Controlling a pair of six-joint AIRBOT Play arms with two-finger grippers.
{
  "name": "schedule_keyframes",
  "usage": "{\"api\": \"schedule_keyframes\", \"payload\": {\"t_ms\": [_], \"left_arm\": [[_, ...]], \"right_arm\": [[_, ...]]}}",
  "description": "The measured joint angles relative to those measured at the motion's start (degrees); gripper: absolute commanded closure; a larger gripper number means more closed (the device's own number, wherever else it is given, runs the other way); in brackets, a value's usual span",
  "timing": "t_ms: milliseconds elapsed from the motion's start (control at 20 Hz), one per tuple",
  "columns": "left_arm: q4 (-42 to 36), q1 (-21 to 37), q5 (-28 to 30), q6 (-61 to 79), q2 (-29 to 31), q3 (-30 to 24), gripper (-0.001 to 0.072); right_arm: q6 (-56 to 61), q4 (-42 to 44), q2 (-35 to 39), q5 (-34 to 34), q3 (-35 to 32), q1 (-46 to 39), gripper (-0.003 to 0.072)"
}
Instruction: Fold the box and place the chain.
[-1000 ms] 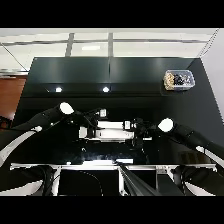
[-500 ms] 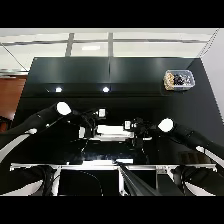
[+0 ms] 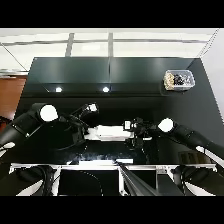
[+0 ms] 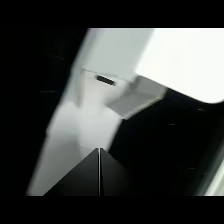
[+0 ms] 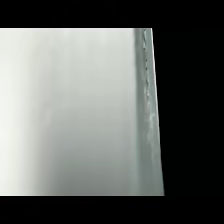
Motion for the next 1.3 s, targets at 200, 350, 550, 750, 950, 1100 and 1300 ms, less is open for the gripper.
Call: {"api": "schedule_keyframes", "payload": {"t_ms": [200,350,550,750,950,1100,1300], "left_arm": [[-15.8,-1.3,0.7,1.6,0.5,-2.2,0.0682],[-26.1,-1.6,11.8,4.9,0.5,-4.1,0.068],[-34.3,-1.8,27.3,8.2,-1.7,-5.0,0.0681],[-36.5,-1.8,32.5,10.5,-7.4,-5.2,0.0683],[-34.7,-1.7,32.8,11.2,-10.5,-4.9,0.0682],[-30.3,-1.5,29.1,11.4,-11.2,-2.9,0.0682],[-15.4,-0.7,20.8,7.1,-8.4,1.8,0.0682]], "right_arm": [[0.0,0.0,0.0,0.0,0.0,0.0,0.0253],[0.0,0.0,0.0,0.0,0.0,0.0,0.0253],[0.0,0.0,0.0,0.0,0.0,0.0,0.0253],[0.0,0.0,0.0,0.0,0.0,0.0,0.0253],[0.0,0.0,0.0,0.0,0.0,0.0,0.0253],[0.0,0.0,0.0,0.0,0.0,0.0,0.0253],[0.0,0.0,0.0,0.0,0.0,0.0,0.0253]]}}
